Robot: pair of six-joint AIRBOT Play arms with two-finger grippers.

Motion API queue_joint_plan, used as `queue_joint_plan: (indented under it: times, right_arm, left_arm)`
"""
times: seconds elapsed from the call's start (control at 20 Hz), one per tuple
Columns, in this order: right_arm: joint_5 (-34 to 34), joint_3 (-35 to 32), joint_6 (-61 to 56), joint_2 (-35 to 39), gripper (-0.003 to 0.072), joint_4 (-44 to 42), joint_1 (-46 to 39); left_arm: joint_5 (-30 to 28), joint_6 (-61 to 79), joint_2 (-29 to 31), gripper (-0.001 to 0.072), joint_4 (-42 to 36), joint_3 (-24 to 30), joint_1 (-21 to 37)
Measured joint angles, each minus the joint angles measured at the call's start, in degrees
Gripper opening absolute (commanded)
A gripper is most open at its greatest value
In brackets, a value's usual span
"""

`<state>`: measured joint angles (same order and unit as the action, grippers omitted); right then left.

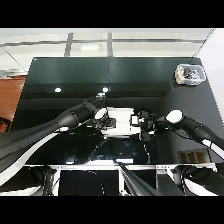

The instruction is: Fold the box and place the chain.

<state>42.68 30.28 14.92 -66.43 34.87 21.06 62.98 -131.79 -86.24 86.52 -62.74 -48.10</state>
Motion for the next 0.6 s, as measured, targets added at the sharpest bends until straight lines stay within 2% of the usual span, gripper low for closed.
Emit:
queue_joint_plan:
  times: [0.25,0.3,0.35,0.6]
  right_arm:
    - [1.07,0.0,-2.73,1.84,0.0651,3.21,-0.02]
    - [1.38,0.0,-3.02,1.99,0.0605,3.82,-0.02]
    - [1.6,0.0,-3.3,2.08,0.0488,4.26,-0.02]
    - [2.29,0.0,-4.04,2.32,0.0469,5.38,-0.02]
  left_arm:
    - [0.02,0.09,0.0,0.0025,0.0,0.0,0.0]
    - [0.11,0.11,0.0,0.0025,0.0,0.0,0.0]
    - [0.17,0.13,0.0,0.0025,0.02,0.0,0.0]
    - [0.22,0.24,0.0,0.0025,0.02,0.0,0.0]
